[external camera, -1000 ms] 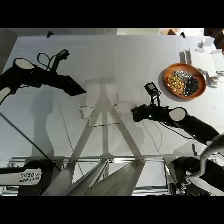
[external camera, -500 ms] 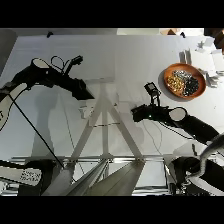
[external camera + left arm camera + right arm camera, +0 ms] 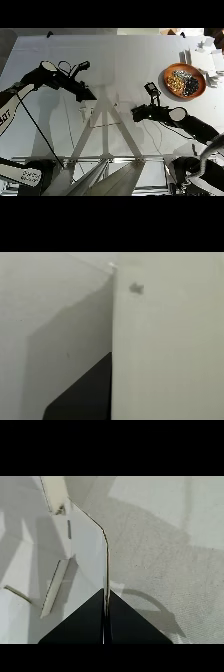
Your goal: Fold the box and place the chain.
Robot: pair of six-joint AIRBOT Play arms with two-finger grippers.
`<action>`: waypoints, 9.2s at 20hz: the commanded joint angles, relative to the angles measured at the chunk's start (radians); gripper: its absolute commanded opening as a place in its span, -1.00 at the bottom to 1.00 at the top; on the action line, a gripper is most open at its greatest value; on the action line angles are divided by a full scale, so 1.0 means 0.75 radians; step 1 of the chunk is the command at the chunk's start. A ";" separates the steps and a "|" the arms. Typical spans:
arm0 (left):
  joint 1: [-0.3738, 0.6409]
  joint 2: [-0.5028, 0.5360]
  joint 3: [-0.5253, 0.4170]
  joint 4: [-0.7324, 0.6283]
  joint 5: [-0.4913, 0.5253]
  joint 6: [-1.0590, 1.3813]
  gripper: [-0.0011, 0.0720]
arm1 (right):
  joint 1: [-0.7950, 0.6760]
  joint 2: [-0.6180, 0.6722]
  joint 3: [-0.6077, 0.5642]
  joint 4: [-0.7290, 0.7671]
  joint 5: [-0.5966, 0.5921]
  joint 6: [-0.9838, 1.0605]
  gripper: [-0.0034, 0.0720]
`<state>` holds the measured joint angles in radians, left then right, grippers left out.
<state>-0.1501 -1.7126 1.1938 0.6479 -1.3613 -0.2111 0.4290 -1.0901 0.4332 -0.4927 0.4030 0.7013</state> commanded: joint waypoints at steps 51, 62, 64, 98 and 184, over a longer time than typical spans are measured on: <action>-0.068 0.133 -0.306 -0.038 0.411 0.611 -0.96 | -0.154 0.464 0.009 -0.011 -0.348 0.006 0.55; -0.068 0.192 -0.301 -0.011 0.344 0.652 -0.96 | -0.154 0.464 0.009 -0.011 -0.348 0.006 0.55; -0.068 0.218 -0.292 -0.011 0.339 0.652 -0.97 | -0.154 0.464 0.009 -0.010 -0.348 0.006 0.55; -0.068 0.174 -0.292 -0.014 0.334 0.656 -0.94 | 0.093 0.088 -0.017 0.041 0.393 -1.327 1.00; -0.068 0.174 -0.292 -0.014 0.333 0.656 -0.94 | 0.307 -0.246 0.058 0.318 -0.069 -1.148 1.00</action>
<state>-0.2012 -1.5810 0.9741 0.6373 -1.1110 0.2810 0.6334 -1.2388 0.4759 -0.3420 0.4183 -0.1917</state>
